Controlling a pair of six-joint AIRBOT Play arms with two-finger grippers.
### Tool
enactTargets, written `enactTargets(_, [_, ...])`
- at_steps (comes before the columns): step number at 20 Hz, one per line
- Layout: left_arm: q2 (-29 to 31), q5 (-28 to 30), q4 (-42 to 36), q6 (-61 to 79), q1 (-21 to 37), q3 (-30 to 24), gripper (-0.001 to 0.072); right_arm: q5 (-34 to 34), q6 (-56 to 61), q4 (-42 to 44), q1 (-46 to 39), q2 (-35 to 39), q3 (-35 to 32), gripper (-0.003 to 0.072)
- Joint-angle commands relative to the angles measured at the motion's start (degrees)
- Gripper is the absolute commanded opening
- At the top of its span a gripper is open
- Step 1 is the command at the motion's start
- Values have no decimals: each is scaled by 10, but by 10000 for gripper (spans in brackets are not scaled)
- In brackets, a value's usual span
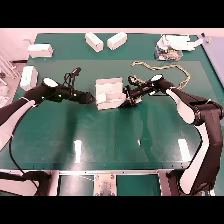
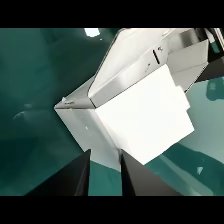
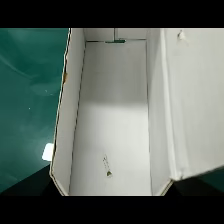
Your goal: Fold the box and place the chain.
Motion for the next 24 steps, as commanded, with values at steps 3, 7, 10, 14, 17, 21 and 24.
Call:
enactTargets(3, [0, -5, 8, 3, -1, 9, 231, 0, 0, 0, 0, 0, 0, 498])
enactTargets(7, [0, 12, 9, 3, -18, -2, 233, 0, 0, 0, 0, 0, 0, 498])
enactTargets(10, [0, 41, 6, -2, -21, -3, 301, 0, 0, 0, 0, 0, 0, 498])
enactTargets(14, [0, 59, 7, -18, -22, -3, 302, 0, 0, 0, 0, 0, 0, 498])
enactTargets(17, [0, 88, 12, -29, -34, -3, 302, 0, 0, 0, 0, 0, 0, 498])
enactTargets(21, [0, 86, 17, -49, -39, -3, 302, 0, 0, 0, 0, 0, 0, 498])
enactTargets(24, [0, 80, 19, -61, -39, -3, 302, 0, 0, 0, 0, 0, 0, 498])
